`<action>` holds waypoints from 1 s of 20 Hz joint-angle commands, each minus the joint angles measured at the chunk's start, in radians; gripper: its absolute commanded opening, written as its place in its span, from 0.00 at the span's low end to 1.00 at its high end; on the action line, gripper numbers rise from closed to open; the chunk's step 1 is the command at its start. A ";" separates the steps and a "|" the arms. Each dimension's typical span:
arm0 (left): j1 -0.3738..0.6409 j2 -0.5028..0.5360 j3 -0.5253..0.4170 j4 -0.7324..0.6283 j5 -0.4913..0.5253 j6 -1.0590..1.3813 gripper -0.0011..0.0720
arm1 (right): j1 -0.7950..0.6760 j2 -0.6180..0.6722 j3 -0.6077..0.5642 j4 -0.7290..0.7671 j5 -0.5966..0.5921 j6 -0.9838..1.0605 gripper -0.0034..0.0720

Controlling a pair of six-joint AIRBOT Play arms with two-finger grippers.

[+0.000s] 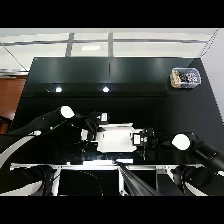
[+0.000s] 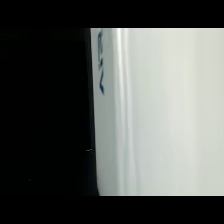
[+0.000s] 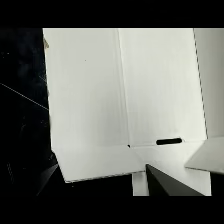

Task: Fold the box and place the chain.

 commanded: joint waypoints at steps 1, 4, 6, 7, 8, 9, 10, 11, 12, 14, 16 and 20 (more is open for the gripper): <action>0.001 -0.001 0.000 0.000 0.000 0.000 0.05 | 0.056 -0.008 0.000 0.016 -0.075 -0.013 0.85; 0.001 -0.001 0.000 0.000 0.000 0.000 0.05 | 0.058 -0.008 0.000 0.058 -0.081 -0.014 0.85; 0.001 -0.001 0.000 0.000 0.000 0.000 0.05 | 0.058 -0.008 0.000 0.061 -0.078 -0.014 0.85; 0.001 -0.001 0.000 0.000 0.000 0.000 0.05 | 0.058 -0.009 0.000 0.072 -0.079 -0.014 0.85; 0.001 -0.001 0.000 0.000 0.000 0.000 0.05 | 0.058 -0.008 0.000 0.088 -0.079 -0.014 0.85; 0.001 -0.001 0.000 0.000 0.000 0.000 0.05 | 0.058 -0.008 0.002 0.115 -0.079 -0.013 0.85; 0.001 -0.001 0.000 0.000 -0.001 0.000 0.05 | 0.058 -0.008 0.009 0.132 -0.074 -0.013 0.85; 0.001 -0.001 0.000 0.000 -0.001 0.000 0.05 | 0.058 -0.008 0.021 0.130 -0.071 -0.012 0.85; 0.001 -0.001 0.000 0.000 -0.001 0.000 0.05 | 0.054 -0.008 0.030 0.125 -0.075 -0.003 0.85; 0.001 -0.001 0.000 0.000 -0.001 0.000 0.05 | 0.032 -0.008 0.040 0.124 -0.075 0.018 0.85; 0.001 -0.001 0.000 0.000 -0.001 0.000 0.05 | 0.017 -0.008 0.044 0.124 -0.072 0.018 0.85; 0.000 -0.001 0.000 0.000 -0.001 0.000 0.05 | 0.013 -0.009 0.057 0.097 -0.078 0.018 0.85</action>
